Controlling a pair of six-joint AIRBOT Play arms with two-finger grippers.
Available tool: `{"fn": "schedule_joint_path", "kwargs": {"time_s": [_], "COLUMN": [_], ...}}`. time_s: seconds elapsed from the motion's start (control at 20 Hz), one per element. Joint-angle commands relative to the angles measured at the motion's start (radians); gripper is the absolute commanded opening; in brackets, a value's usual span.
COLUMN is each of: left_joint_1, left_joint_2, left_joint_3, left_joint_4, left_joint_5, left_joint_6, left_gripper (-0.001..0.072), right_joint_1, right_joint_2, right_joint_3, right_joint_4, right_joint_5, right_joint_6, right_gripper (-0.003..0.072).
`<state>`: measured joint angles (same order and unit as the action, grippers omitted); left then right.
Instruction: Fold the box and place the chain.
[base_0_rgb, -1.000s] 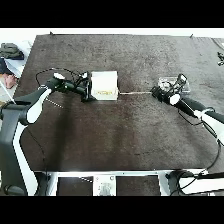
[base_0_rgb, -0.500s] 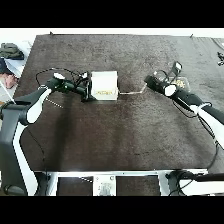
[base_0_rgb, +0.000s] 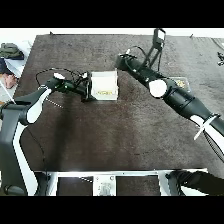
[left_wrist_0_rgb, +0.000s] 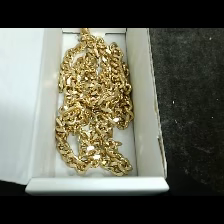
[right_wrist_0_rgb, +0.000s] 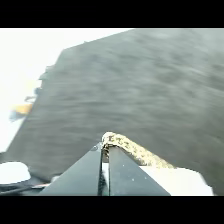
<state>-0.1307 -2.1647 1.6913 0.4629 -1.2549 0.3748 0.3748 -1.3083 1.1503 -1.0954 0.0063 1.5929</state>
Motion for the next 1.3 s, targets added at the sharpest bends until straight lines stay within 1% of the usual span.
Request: {"fn": "schedule_joint_path", "kwargs": {"time_s": [0.0, 0.15, 0.25, 0.3, 0.35, 0.4, 0.5, 0.55, 0.65, 0.75, 0.9, 1.05, 1.15, 1.25], "left_joint_1": [0.001, 0.001, 0.001, 0.001, 0.001, 0.001, 0.001, 0.001, 0.001, 0.001, 0.001, 0.001, 0.001, 0.001], "left_joint_2": [0.001, 0.001, 0.001, 0.001, 0.001, 0.001, 0.001, 0.001, 0.001, 0.001, 0.001, 0.001, 0.001, 0.001], "left_joint_3": [0.001, 0.001, 0.001, 0.001, 0.001, 0.001, 0.001, 0.001, 0.001, 0.001, 0.001, 0.001, 0.001, 0.001], "left_joint_4": [0.0, 0.0, 0.0, 0.0, 0.0, 0.0, 0.0, 0.0, 0.0, 0.0, 0.0, 0.0, 0.0, 0.0], "left_joint_5": [-0.001, 0.0, 0.0, 0.0, 0.0, 0.0, 0.0, 0.0, 0.0, 0.0, 0.0, 0.0, 0.0, 0.0], "left_joint_6": [0.0, 0.0, 0.0, 0.0, 0.0, 0.0, 0.0, 0.0, 0.0, 0.0, 0.0, 0.0, 0.0, 0.0], "left_gripper": [0.0345, 0.0345, 0.0345, 0.0345, 0.0345, 0.0345, 0.0345, 0.0345, 0.0345, 0.0345, 0.0345, 0.0345, 0.0345, 0.0345], "right_joint_1": [0.069, 0.089, 0.079, 0.066, 0.045, 0.019, -0.044, -0.084, -0.174, -0.282, -0.431, -0.51, -0.52, -0.521], "right_joint_2": [-0.032, -0.094, -0.137, -0.149, -0.15, -0.142, -0.104, -0.074, -0.006, 0.034, 0.034, -0.025, -0.097, -0.181], "right_joint_3": [0.043, 0.042, 0.041, 0.037, 0.029, 0.02, -0.016, -0.051, -0.149, -0.243, -0.333, -0.32, -0.272, -0.2], "right_joint_4": [-0.026, -0.026, -0.027, -0.042, -0.076, -0.093, -0.126, -0.139, -0.139, -0.139, -0.138, -0.132, -0.132, -0.132], "right_joint_5": [-0.015, -0.009, 0.027, 0.06, 0.106, 0.15, 0.237, 0.261, 0.264, 0.265, 0.264, 0.264, 0.27, 0.306], "right_joint_6": [-0.01, 0.004, -0.001, -0.004, -0.004, -0.004, -0.003, -0.003, 0.002, 0.058, 0.107, 0.106, 0.106, 0.106], "right_gripper": [-0.0005, -0.0004, -0.0003, 0.0095, 0.0312, 0.0353, 0.0353, 0.0353, 0.0353, 0.0356, 0.0356, 0.0356, 0.0356, 0.0356]}}
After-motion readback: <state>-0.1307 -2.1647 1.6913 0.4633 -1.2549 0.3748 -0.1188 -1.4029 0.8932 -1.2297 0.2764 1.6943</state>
